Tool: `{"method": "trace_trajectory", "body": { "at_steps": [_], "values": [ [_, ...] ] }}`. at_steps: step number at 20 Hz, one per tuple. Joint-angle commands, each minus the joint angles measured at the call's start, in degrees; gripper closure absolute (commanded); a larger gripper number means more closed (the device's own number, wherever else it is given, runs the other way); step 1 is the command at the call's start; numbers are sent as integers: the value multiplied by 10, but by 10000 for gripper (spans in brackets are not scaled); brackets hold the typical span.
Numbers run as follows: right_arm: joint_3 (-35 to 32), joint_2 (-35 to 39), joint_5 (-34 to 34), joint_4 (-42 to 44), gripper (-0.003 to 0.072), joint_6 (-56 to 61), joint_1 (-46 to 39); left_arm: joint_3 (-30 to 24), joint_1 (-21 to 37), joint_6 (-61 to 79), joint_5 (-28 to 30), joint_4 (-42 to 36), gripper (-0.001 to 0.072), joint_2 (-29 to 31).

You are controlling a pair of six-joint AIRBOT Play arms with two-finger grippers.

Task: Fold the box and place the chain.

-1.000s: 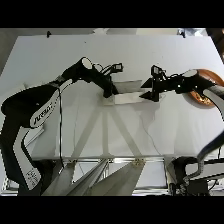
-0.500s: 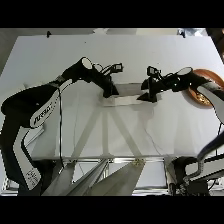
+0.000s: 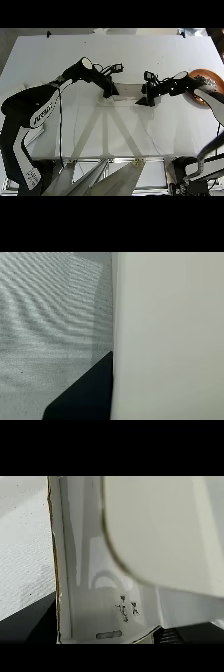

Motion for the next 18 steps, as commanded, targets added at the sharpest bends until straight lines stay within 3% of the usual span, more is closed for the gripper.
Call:
{"method": "trace_trajectory", "body": {
  "at_steps": [1,18],
  "values": [
    [-12,0,-8,21,130,-8,-5,0,0,0,0,0,699,0],
    [-12,7,35,12,130,-24,-19,0,0,0,0,0,699,0]
  ]
}}
